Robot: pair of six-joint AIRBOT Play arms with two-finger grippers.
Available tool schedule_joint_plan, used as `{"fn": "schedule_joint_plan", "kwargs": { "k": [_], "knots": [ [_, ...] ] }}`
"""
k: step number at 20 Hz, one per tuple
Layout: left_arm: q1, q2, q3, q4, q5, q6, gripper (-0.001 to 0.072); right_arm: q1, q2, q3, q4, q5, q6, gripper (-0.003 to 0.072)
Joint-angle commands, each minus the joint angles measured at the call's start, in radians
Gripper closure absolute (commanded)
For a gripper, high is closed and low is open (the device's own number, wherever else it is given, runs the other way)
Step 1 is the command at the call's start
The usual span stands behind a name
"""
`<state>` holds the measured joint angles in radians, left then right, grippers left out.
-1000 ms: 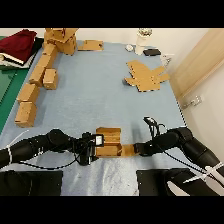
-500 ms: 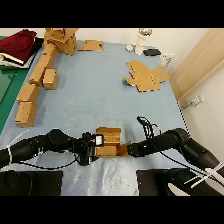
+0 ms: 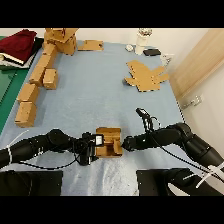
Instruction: Fold the box.
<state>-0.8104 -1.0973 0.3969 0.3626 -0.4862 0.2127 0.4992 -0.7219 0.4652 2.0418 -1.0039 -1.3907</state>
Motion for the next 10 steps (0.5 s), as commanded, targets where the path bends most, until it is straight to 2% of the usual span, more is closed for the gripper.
{"fn": "schedule_joint_plan", "kwargs": {
  "k": [1,2,3,7,10],
  "knots": [
    [0.0,0.0,0.001,0.0,0.0,0.0,0.0274,0.002,-0.002,0.006,0.022,0.001,0.005,0.0322],
    [0.0,0.0,0.001,0.0,0.0,0.0,0.0274,0.002,-0.002,0.006,0.023,0.001,0.005,0.032],
    [0.0,0.0,0.001,0.0,0.0,0.0,0.0274,0.003,-0.003,0.006,0.026,0.001,0.006,0.0276],
    [0.0,0.0,0.001,0.0,0.0,0.0,0.0274,0.068,-0.048,0.014,0.019,0.031,0.079,0.0272],
    [0.0,0.0,0.001,0.0,0.0,0.0,0.0274,0.14,-0.129,0.044,-0.037,0.018,0.212,0.0272]
  ]
}}
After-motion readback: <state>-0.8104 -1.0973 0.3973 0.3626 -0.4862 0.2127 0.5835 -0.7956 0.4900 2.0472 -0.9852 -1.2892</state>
